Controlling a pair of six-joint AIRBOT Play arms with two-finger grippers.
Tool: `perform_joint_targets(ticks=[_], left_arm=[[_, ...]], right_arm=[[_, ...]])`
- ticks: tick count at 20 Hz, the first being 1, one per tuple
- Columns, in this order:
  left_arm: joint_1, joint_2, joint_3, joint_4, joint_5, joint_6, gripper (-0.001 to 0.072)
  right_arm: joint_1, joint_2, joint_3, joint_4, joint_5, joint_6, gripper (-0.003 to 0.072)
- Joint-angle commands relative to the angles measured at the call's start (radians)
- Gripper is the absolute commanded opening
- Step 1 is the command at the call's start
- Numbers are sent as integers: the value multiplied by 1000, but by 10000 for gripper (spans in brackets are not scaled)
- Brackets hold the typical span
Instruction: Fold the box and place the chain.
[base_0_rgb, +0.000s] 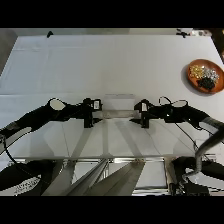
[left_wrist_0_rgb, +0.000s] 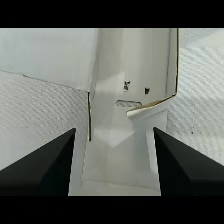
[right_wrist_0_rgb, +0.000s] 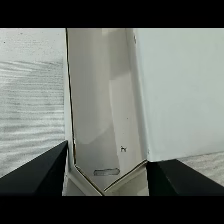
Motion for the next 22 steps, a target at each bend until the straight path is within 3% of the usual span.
perform_joint_targets(ticks=[1, 9, 13, 18, 22], left_arm=[[-1, -5, -1, 3, -34, -13, 409], [-1, -5, -1, -27, -104, -13, 253], [-1, -4, -1, -28, -98, -13, 249], [0, 26, -1, -19, 8, -13, 253], [6, 106, -1, 112, -1, -28, 256]], right_arm=[[0, 1, 0, 0, 0, 0, 407], [0, 1, 0, 0, 0, 0, 407], [0, 1, 0, 0, 0, 0, 407], [0, 1, 0, 0, 0, 0, 407], [0, 1, 0, 0, 0, 0, 407]])
